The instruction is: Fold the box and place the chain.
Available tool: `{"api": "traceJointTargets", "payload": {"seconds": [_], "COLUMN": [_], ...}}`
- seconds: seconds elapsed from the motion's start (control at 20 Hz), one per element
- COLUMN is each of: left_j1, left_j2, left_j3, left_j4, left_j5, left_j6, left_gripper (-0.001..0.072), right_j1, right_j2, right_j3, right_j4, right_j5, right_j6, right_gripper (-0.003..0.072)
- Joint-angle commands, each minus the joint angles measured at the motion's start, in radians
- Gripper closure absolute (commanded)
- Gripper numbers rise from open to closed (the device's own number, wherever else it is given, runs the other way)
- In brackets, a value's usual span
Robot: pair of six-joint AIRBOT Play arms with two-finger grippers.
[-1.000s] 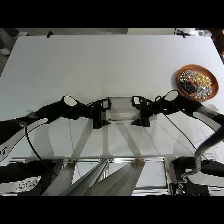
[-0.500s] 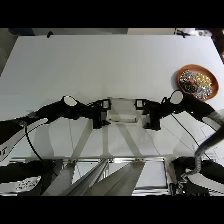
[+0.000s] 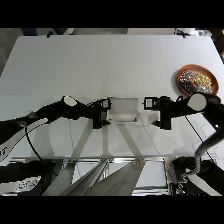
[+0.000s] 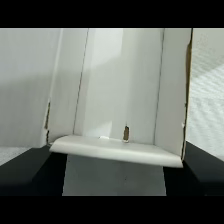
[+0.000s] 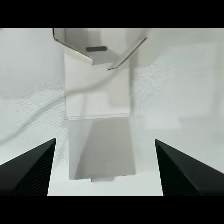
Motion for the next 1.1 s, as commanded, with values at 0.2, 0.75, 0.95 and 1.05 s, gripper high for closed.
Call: {"api": "traceJointTargets", "payload": {"seconds": [0.2,0.75,0.95,1.05], "left_j1": [0.000,0.000,0.000,0.000], "left_j2": [0.000,0.000,0.000,0.000], "left_j3": [0.000,0.000,0.000,0.000], "left_j4": [0.002,0.002,0.002,0.002], "left_j5": [-0.002,-0.001,-0.001,-0.001], "left_j6": [0.002,0.002,0.002,0.002], "left_gripper": [0.0499,0.0499,0.0499,0.0499], "right_j1": [0.000,0.000,0.000,0.000], "right_j2": [0.151,-0.182,-0.277,-0.300], "right_j3": [0.001,0.001,0.001,0.001], "right_j4": [0.327,0.621,0.631,0.615], "right_j5": [-0.006,-0.201,-0.373,-0.370], "right_j6": [-0.004,-0.013,0.070,0.095], "right_gripper": [0.0280,0.0678,0.0678,0.0678]}}
